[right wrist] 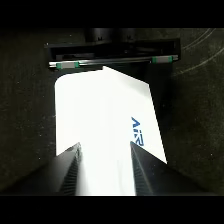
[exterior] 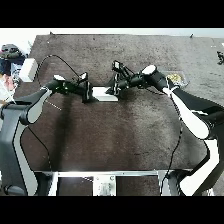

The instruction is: Fold the box and place the chain.

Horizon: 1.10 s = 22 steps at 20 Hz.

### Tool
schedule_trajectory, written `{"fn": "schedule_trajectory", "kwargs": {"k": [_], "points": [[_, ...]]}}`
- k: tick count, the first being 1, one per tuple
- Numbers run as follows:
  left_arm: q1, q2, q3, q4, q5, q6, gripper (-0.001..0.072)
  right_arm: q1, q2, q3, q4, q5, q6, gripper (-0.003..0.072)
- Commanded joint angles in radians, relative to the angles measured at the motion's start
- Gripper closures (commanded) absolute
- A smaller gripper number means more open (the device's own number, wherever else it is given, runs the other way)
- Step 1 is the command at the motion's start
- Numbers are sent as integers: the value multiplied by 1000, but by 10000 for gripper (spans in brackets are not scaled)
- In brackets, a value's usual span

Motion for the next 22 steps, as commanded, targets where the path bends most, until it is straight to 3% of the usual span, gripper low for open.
{"fn": "schedule_trajectory", "kwargs": {"k": [1,11,16,17,18,22], "points": [[0,0,0,-2,0,0,306,4,-24,-3,4,-6,-14,209],[0,0,0,-2,0,0,306,24,-28,-3,-45,-147,-134,230],[0,0,0,-2,0,0,306,24,-21,23,-43,-146,-137,232],[0,0,0,-2,0,0,306,23,-21,28,-44,-146,-137,243],[0,0,1,-2,0,0,306,23,-21,35,-44,-143,-136,341],[0,0,0,-2,-1,0,305,23,-20,61,-41,-110,-128,346]]}}
